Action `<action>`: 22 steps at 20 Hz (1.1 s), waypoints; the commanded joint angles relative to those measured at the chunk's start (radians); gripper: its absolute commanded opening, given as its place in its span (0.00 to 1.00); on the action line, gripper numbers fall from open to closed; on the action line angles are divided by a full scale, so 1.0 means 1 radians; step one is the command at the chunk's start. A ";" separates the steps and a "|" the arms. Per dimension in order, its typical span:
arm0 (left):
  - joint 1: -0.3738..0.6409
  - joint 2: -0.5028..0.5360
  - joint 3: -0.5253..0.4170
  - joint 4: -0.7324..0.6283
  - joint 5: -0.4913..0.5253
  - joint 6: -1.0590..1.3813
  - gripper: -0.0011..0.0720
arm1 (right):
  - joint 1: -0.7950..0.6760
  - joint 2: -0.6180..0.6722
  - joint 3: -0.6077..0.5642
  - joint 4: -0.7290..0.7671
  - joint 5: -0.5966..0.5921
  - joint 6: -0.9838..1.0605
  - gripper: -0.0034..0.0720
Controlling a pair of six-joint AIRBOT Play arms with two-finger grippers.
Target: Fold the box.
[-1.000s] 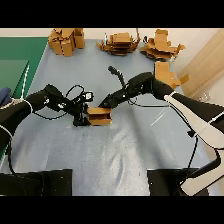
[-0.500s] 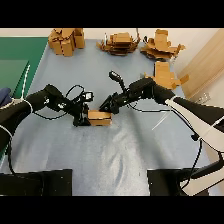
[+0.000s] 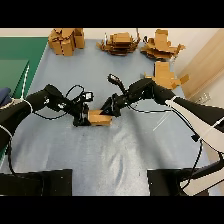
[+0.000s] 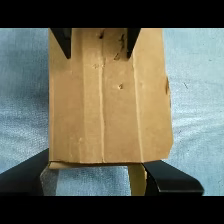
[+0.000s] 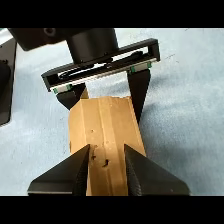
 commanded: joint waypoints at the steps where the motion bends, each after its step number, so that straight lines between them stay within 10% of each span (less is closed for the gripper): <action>1: 0.000 0.000 0.000 0.000 0.001 0.000 0.11 | 0.001 0.003 0.000 -0.014 -0.009 -0.028 0.51; 12: 0.000 0.000 0.000 0.000 0.004 0.000 0.11 | 0.014 0.052 -0.001 -0.160 0.016 -0.028 0.55; 20: 0.000 0.000 0.000 0.000 0.003 0.000 0.11 | 0.081 0.056 0.000 -0.168 0.113 -0.028 0.35; 22: 0.000 0.000 0.000 0.000 0.003 0.000 0.11 | 0.083 0.064 0.000 -0.161 0.078 -0.028 0.54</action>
